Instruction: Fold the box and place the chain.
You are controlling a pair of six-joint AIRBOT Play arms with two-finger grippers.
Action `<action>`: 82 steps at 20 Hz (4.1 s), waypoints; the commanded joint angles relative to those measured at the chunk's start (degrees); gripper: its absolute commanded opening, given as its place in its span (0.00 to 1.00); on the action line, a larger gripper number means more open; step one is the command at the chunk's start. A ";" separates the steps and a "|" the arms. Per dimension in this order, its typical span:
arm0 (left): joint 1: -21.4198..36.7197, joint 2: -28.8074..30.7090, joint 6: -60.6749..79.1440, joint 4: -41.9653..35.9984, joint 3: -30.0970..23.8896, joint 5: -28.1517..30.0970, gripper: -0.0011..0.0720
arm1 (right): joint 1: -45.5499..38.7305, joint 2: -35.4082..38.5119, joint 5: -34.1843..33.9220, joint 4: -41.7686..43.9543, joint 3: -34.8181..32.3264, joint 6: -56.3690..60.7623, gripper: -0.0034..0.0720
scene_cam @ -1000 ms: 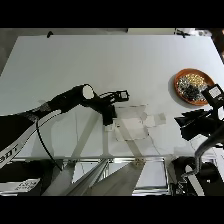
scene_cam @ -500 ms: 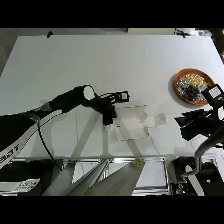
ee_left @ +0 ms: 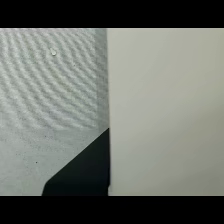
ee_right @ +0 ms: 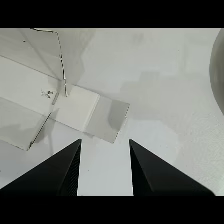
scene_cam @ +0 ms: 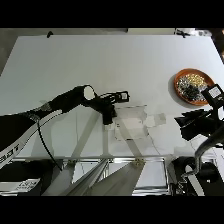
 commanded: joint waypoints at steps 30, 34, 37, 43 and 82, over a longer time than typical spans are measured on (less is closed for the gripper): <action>0.04 -0.37 2.99 -2.08 4.26 -2.99 0.24 | 0.02 0.00 0.02 0.00 -0.02 -3.54 0.51; 0.04 -0.37 3.04 -5.25 4.26 -1.33 0.39 | 0.02 0.00 0.02 0.00 -0.02 -3.54 0.51; 0.02 -0.37 3.02 -5.40 4.26 -0.31 0.35 | 0.02 0.00 0.02 0.00 -0.02 -3.54 0.51; 0.02 -1.05 4.98 -4.42 4.26 -0.15 0.02 | 0.02 0.00 0.04 -0.02 -0.02 -3.54 0.50; 0.07 -2.36 6.80 -1.05 4.26 -4.28 0.02 | 0.02 0.00 0.07 -0.02 -0.02 -3.56 0.50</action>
